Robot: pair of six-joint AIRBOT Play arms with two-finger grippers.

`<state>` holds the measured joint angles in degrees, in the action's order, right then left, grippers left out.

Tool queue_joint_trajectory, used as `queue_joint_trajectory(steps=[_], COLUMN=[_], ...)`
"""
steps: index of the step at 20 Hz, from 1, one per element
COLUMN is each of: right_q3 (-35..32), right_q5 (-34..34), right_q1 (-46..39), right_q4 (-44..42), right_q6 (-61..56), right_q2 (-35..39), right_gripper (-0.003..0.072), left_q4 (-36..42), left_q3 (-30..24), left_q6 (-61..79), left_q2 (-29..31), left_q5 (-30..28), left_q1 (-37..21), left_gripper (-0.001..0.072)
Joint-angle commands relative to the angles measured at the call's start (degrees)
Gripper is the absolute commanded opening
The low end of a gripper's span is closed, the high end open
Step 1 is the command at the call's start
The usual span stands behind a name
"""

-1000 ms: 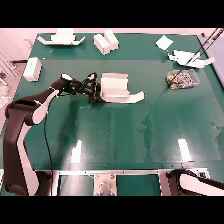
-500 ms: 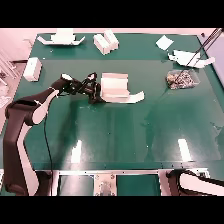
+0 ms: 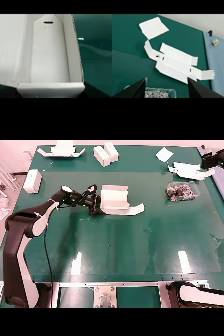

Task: Fold the box and place the chain.

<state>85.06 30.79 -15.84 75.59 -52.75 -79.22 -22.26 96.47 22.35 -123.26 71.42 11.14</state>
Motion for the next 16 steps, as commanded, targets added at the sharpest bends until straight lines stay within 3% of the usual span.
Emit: queue_joint_trajectory(steps=[1,3,6,8,10,12,14,15,16], right_q3=[-0.3,-0.3,-0.6,-4.0,-9.1,-14.2,-17.9,-18.6,-18.6], right_q5=[0.5,3.5,14.9,18.6,18.6,18.6,19.6,22.4,25.4], right_q1=[2.3,5.5,11.1,14.3,15.6,15.5,15.3,15.4,15.8], right_q4=[-0.2,-2.8,-4.7,-4.8,-10.8,-21.0,-31.0,-36.7,-42.1], right_q6=[-0.3,-1.4,-0.2,6.5,18.9,33.0,42.8,47.1,50.1], right_q2=[0.6,2.5,3.4,3.3,3.3,3.0,2.0,1.0,0.0], right_gripper=[0.0571,0.0570,0.0552,0.0551,0.0551,0.0384,0.0369,0.0321,0.0163], left_q4=[0.0,0.0,0.0,0.0,0.0,0.0,0.0,0.0,0.0], left_q3=[0.0,0.0,0.0,0.0,0.0,0.0,0.0,0.0,0.0], left_q6=[0.0,0.0,0.0,0.0,0.0,0.0,0.0,0.0,0.0], left_q2=[0.0,0.0,0.0,0.0,0.0,0.0,0.0,0.0,0.0], left_q5=[0.0,0.0,0.0,-0.1,0.0,0.0,0.0,0.0,0.0], left_q1=[0.0,0.0,0.0,0.0,0.0,0.0,0.0,0.1,0.0], left_gripper=[0.0398,0.0398,0.0397,0.0398,0.0398,0.0398,0.0398,0.0398,0.0398])
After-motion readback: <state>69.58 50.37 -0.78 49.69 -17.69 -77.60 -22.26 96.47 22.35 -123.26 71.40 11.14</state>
